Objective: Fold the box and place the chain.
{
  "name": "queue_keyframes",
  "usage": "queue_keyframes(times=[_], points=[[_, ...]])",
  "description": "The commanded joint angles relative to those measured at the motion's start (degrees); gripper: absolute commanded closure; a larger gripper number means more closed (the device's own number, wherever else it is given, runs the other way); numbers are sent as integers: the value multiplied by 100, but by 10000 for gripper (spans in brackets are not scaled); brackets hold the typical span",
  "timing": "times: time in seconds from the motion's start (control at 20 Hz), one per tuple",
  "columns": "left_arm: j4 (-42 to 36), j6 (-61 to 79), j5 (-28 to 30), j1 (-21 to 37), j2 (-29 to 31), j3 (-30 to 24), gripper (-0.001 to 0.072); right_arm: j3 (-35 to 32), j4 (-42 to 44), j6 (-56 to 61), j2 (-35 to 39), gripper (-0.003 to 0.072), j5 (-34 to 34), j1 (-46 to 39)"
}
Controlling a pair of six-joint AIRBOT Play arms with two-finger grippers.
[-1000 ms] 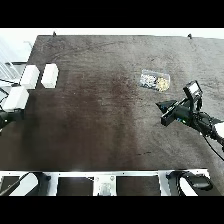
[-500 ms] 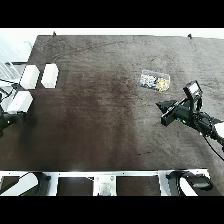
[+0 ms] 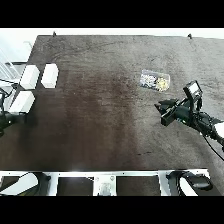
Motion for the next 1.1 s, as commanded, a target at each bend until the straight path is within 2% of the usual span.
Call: queue_keyframes(times=[0.0,0.1,0.2,0.3,0.35,0.45,0.5,0.8,0.85,0.9,0.95,1.0,1.05], points=[[-2,35,-28,7,-28,17,-11,-2,-2,144,4,373,7,-2],[7,0,7,9,-7,17,-11,0,0,214,4,367,7,-2],[17,-50,-7,9,4,15,-11,0,0,216,4,187,7,-2],[378,-267,-33,9,144,17,-11,0,0,216,9,178,7,-2],[782,-466,-20,9,315,17,-11,2,0,245,11,177,7,-2],[1488,-1130,85,35,719,17,-11,2,0,398,11,131,7,-2],[1534,-1259,15,98,922,17,-11,2,2,459,13,131,9,-2],[1576,-1504,-1519,177,1884,17,-11,20,2,968,111,130,61,-2],[1569,-1488,-1775,177,2063,17,19,37,2,1032,203,130,59,-2],[1458,-1486,-1985,177,2258,20,240,61,2,1029,313,163,52,-2],[1285,-1482,-2234,177,2500,24,506,85,0,1027,487,390,50,-4],[973,-1429,-2516,177,2778,28,695,98,0,1027,695,570,46,-4],[643,-1386,-2732,177,3056,28,691,96,0,1029,920,672,35,-4]])
